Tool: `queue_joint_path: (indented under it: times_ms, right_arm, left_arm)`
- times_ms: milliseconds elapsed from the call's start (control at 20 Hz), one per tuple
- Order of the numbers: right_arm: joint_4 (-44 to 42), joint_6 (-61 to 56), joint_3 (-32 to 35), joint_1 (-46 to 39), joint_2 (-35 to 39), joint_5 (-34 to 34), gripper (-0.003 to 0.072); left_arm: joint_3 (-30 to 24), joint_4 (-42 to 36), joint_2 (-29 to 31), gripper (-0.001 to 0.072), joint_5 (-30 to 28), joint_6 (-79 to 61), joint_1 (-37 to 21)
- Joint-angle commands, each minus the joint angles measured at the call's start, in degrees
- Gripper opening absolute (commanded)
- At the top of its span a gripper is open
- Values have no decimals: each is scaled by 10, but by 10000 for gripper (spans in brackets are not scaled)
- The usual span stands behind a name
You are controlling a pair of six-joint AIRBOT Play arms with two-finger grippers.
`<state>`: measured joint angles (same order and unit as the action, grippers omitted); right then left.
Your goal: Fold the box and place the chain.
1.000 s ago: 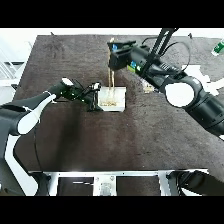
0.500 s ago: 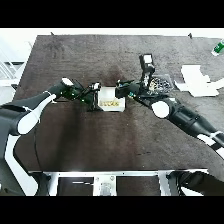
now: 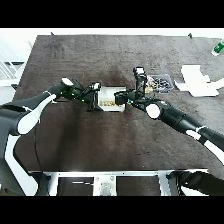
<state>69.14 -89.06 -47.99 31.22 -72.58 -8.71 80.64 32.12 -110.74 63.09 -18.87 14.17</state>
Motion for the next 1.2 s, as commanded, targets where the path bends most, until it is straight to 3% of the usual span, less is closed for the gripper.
queue_joint_path:
  times_ms: [0, 100, 150, 200, 250, 350, 550, 800, 950, 1150]
  right_arm:
    - [1, 13, 0, 0, 8, 13, 530]
    - [1, 14, 0, 0, 35, 13, 522]
    - [1, 26, -1, -1, 52, 15, 458]
    - [1, 56, -4, -6, 67, 12, 261]
    - [1, 77, -10, -17, 79, 7, 161]
    - [1, 114, -42, -55, 85, -40, 114]
    - [-35, 221, -133, -128, 72, -183, 116]
    - [-303, 480, -168, -224, 34, -313, 115]
    - [-476, 628, -168, -280, -17, -426, 115]
    - [-486, 702, -177, -298, -82, -433, 125]
  left_arm:
    - [1, 0, 0, 542, 0, 0, 0]
    - [1, 0, 0, 542, 0, 0, 0]
    - [1, 0, 0, 542, 0, 0, 0]
    - [1, 0, 0, 542, 0, 0, 0]
    - [1, 0, 0, 543, 0, 0, 0]
    - [1, 0, 0, 543, 0, 0, 0]
    - [1, 0, 0, 542, 0, 0, 0]
    - [0, 0, 0, 542, 0, 0, 0]
    - [1, 0, 0, 542, 0, 0, 0]
    - [1, 0, 0, 542, 0, 0, 0]
